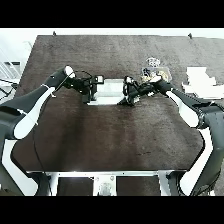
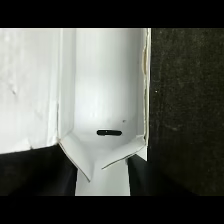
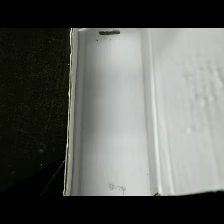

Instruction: Fold the box and place the chain.

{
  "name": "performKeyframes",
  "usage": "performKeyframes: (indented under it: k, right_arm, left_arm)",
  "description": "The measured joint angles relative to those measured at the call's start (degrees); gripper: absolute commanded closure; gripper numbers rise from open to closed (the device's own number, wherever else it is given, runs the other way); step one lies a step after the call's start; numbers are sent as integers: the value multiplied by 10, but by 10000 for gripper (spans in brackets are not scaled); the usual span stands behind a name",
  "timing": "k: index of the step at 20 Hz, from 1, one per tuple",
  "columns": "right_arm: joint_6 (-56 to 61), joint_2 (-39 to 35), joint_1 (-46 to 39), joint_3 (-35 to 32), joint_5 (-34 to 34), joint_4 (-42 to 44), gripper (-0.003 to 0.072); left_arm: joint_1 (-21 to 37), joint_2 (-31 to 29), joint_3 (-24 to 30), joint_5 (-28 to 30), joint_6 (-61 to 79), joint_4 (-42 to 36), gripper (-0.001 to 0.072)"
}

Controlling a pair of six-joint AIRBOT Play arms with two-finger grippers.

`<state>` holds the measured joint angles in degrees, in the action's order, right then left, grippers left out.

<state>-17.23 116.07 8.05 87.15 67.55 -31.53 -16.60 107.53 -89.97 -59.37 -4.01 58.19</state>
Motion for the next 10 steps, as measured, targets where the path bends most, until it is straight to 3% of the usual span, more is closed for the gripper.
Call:
performKeyframes:
  k: [1,2,3,10]
  right_arm:
    - [0,0,0,0,0,0,202]
    - [0,0,0,0,0,0,201]
    - [0,0,0,0,0,0,202]
    - [0,0,0,0,0,0,201]
  left_arm:
    - [0,2,0,-2,0,-2,361]
    - [0,4,0,-4,0,-7,427]
    - [0,6,0,-6,0,-13,602]
    - [0,15,0,-4,9,-58,597]
